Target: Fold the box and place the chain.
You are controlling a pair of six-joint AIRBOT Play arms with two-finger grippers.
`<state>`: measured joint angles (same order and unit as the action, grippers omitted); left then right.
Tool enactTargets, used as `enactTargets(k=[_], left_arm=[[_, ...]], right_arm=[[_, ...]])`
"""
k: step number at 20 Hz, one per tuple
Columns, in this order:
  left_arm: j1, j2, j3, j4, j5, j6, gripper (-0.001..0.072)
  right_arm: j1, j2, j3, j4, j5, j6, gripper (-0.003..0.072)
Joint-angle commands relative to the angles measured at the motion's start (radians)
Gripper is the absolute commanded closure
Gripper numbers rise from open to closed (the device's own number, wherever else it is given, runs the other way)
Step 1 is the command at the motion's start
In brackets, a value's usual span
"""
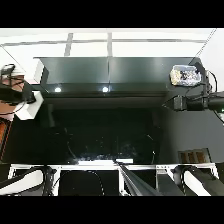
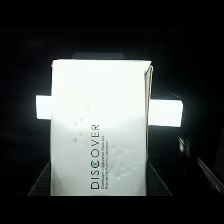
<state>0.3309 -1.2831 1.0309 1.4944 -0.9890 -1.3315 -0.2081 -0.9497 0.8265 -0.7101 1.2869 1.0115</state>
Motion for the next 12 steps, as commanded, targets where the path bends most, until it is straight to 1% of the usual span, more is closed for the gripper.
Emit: enactTargets(k=[1, 4, 7, 9, 10, 11, 12], left_arm=[[0.088, -0.054, 0.049, 0.009, 0.166, 0.037, 0.0434], [0.067, -0.188, 0.161, 0.006, 0.214, 0.045, 0.0434], [0.044, -0.317, 0.270, -0.022, 0.220, 0.045, 0.0434], [0.031, -0.382, 0.333, -0.022, 0.225, 0.045, 0.0434], [0.023, -0.403, 0.358, -0.021, 0.224, 0.045, 0.0405], [0.018, -0.416, 0.379, -0.014, 0.225, 0.045, 0.0235], [0.014, -0.418, 0.393, -0.014, 0.225, 0.045, 0.0002]], right_arm=[[0.004, 0.000, -0.021, 0.003, -0.045, 0.018, 0.0674], [0.020, -0.001, -0.025, 0.003, -0.106, 0.029, 0.0674], [0.053, -0.001, -0.025, 0.003, -0.173, 0.029, 0.0673], [0.082, -0.001, -0.025, 0.002, -0.208, 0.029, 0.0674], [0.095, -0.001, -0.025, 0.002, -0.222, 0.029, 0.0673], [0.108, -0.002, -0.025, 0.002, -0.231, 0.029, 0.0673], [0.119, -0.002, -0.025, 0.002, -0.239, 0.029, 0.0674]])
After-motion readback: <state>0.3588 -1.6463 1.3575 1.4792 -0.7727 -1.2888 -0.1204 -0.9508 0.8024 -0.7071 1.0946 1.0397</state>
